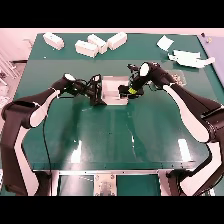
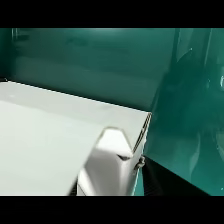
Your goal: Fold the box and place the chain.
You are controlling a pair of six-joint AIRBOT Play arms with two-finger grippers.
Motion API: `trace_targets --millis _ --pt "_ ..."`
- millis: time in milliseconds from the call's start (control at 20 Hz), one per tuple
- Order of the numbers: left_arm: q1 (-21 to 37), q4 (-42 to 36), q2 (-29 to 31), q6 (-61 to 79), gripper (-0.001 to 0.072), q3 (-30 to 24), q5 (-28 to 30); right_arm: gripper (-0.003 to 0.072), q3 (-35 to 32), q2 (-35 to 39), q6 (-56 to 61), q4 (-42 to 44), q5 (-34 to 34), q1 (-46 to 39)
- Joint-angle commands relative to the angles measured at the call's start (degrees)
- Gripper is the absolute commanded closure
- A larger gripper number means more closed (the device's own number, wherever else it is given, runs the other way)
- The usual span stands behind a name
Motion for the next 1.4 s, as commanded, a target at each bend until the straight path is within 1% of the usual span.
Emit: trace_targets --millis 0,100,200,300,400,550,700,800,900,950,1050,1200,1250,1300,1350 --pt "0.0 0.0 0.0 0.1 0.0299 0.0 -0.2 0.0279 1.8 -1.3 0.0 -0.3 0.2 0.1" --pt "0.0 0.0 0.0 0.1 0.0300 0.0 -0.2 0.0279 4.2 -2.4 0.3 -0.9 1.8 0.4" --pt "0.0 0.0 0.0 0.1 0.0299 0.0 -0.2 0.0295 6.9 -3.4 1.1 -3.3 4.9 0.9" --pt "0.0 0.0 0.0 0.1 0.0300 0.0 -0.2 0.0295 9.5 -4.5 1.3 -6.0 8.5 1.6" --pt "0.0 0.0 0.0 0.1 0.0300 0.0 -0.2 0.0295 11.4 -5.6 1.3 -6.4 10.6 1.7" --pt "0.0 0.0 0.0 0.1 0.0300 0.0 -0.2 0.0298 11.6 -6.2 2.2 -6.4 11.8 2.1" --pt "0.0 0.0 0.0 0.1 0.0299 0.0 -0.2 0.0298 11.6 -7.0 2.5 -7.1 14.3 2.3" --pt "0.0 0.0 0.0 0.1 0.0300 0.0 -0.2 0.0298 11.6 -7.3 2.8 -7.3 14.5 2.4" --pt "0.0 0.0 0.0 0.1 0.0299 0.0 -0.2 0.0342 11.6 -7.3 2.8 -7.9 14.6 2.5" --pt "0.0 0.0 0.0 0.1 0.0299 0.0 -0.2 0.0343 11.6 -7.3 2.8 -7.9 14.6 2.6" --pt "0.0 0.0 0.0 0.1 0.0299 0.0 -0.2 0.0384 11.6 -7.5 3.1 -8.0 14.5 2.7" --pt "0.0 0.0 0.0 0.1 0.0300 0.0 -0.2 0.0386 11.7 -7.8 3.5 -8.0 14.3 2.8" --pt "0.0 0.0 0.0 0.1 0.0300 0.0 -0.2 0.0417 11.7 -8.0 3.5 -8.2 14.3 3.0" --pt "0.0 0.0 0.0 0.1 0.0299 0.0 -0.2 0.0421 11.8 -8.3 3.7 -8.2 14.3 3.1" --pt "0.0 0.0 0.0 0.1 0.0300 0.0 -0.2 0.0500 11.9 -8.6 3.7 -8.2 14.3 3.3"
